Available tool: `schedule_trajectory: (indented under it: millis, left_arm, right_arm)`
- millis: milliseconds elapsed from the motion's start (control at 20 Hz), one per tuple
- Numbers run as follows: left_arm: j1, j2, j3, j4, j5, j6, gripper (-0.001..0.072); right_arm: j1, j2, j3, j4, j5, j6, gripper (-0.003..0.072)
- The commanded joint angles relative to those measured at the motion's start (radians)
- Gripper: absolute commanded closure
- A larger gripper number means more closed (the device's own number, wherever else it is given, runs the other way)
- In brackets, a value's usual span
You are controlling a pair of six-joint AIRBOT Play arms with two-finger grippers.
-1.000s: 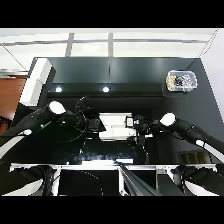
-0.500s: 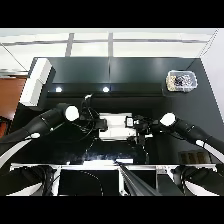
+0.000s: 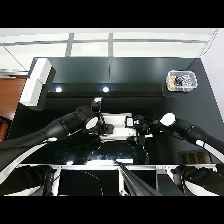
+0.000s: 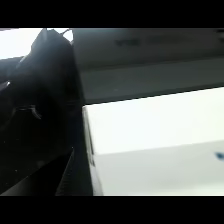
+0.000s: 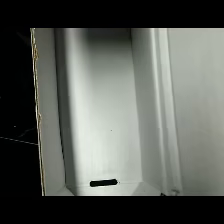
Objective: Fold the box and place the chain.
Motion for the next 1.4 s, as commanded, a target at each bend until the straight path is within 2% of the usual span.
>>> schedule_trajectory:
  millis: [0, 250, 300, 400, 450, 650, 700, 750, 800, 850, 1100, 1200, 1250, 1300, 1350]
  left_arm:
    - [-0.016, -0.031, 0.009, 0.014, -0.020, -0.040, 0.0335]
    - [-0.016, -0.032, 0.009, 0.014, -0.010, -0.062, 0.0345]
    - [-0.016, -0.032, 0.009, 0.014, -0.007, -0.065, 0.0382]
    - [-0.016, -0.032, 0.010, 0.013, 0.002, -0.065, 0.0619]
    - [-0.016, -0.032, 0.010, 0.013, 0.005, -0.065, 0.0684]
    - [-0.016, -0.032, 0.010, 0.010, 0.003, -0.064, 0.0683]
    - [-0.016, -0.032, 0.013, 0.010, 0.001, -0.064, 0.0656]
    - [-0.015, -0.032, 0.020, 0.011, -0.003, -0.064, 0.0451]
    - [-0.014, -0.032, 0.029, 0.012, -0.009, -0.064, 0.0278]
    - [-0.014, -0.032, 0.041, 0.024, -0.017, -0.064, 0.0240]
    - [-0.016, -0.043, 0.054, 0.033, -0.034, -0.066, 0.0251]
    - [-0.016, -0.056, 0.054, 0.035, -0.071, -0.073, 0.0350]
    - [-0.016, -0.059, 0.054, 0.035, -0.074, -0.073, 0.0354]
    - [-0.016, -0.059, 0.054, 0.035, -0.070, -0.072, 0.0407]
    - [-0.016, -0.059, 0.054, 0.034, -0.062, -0.071, 0.0569]
  right_arm:
    - [0.001, -0.001, 0.000, 0.000, 0.000, 0.000, 0.0196]
    - [0.001, -0.001, 0.000, 0.000, 0.000, 0.000, 0.0196]
    - [0.001, -0.001, 0.000, 0.000, 0.000, 0.000, 0.0196]
    - [0.001, -0.001, 0.000, 0.000, 0.000, 0.000, 0.0196]
    - [0.001, -0.001, 0.000, 0.000, 0.000, 0.000, 0.0196]
    - [0.001, -0.001, 0.000, 0.000, 0.000, 0.000, 0.0196]
    - [0.001, -0.001, 0.000, 0.000, 0.000, 0.000, 0.0196]
    - [0.001, -0.001, 0.000, 0.000, 0.000, 0.000, 0.0196]
    - [0.001, -0.001, 0.000, 0.000, 0.000, 0.000, 0.0196]
    - [0.001, -0.001, 0.000, 0.000, 0.000, 0.000, 0.0196]
    - [0.001, -0.001, 0.000, 0.000, 0.000, 0.000, 0.0196]
    - [0.001, -0.001, 0.000, 0.000, 0.000, 0.000, 0.0196]
    - [0.001, -0.001, 0.000, 0.000, 0.000, 0.000, 0.0196]
    - [0.001, -0.001, 0.000, 0.000, 0.000, 0.000, 0.0196]
    - [0.001, -0.001, 0.000, 0.000, 0.000, 0.000, 0.0196]
